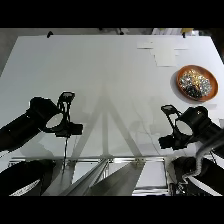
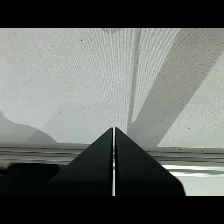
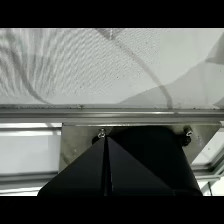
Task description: Fold the box and place the chain.
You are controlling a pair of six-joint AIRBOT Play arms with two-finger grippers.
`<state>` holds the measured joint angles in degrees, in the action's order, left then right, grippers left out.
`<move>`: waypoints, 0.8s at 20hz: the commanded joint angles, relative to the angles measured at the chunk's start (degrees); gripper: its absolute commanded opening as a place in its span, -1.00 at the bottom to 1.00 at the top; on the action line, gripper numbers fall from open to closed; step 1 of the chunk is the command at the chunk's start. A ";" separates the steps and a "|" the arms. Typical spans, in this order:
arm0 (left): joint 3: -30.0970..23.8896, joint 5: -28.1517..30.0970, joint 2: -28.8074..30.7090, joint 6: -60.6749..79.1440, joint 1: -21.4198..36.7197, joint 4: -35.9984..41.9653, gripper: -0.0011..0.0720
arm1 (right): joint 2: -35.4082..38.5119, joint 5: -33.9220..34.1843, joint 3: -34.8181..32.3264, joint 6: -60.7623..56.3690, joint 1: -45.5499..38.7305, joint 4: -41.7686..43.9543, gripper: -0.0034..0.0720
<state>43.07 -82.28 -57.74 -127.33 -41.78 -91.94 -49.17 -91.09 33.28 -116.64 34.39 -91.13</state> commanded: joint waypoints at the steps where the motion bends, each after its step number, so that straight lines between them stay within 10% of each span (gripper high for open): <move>1: -0.02 0.00 0.04 0.02 -0.02 0.00 -0.94 | 0.04 1.31 -0.02 0.13 0.07 -0.57 -0.87; 4: -0.02 0.00 0.04 0.02 -0.04 0.00 -0.94 | 0.00 5.14 -0.15 0.44 0.07 -4.07 -0.87; 10: -0.02 0.00 0.04 0.00 -0.04 0.02 -0.94 | 0.00 11.26 -0.15 2.91 -0.26 -38.99 -0.86; 14: -0.02 0.00 0.04 0.00 -0.02 0.00 -0.94 | -0.02 12.79 -0.15 5.88 -16.00 -43.80 -0.87; 16: -0.02 0.00 0.04 0.00 -0.04 0.00 -0.94 | -0.02 14.88 -0.15 14.45 -29.57 -43.85 -0.26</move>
<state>43.07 -82.30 -57.74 -127.33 -41.78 -91.92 -49.17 -78.70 33.17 -110.19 18.52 -130.52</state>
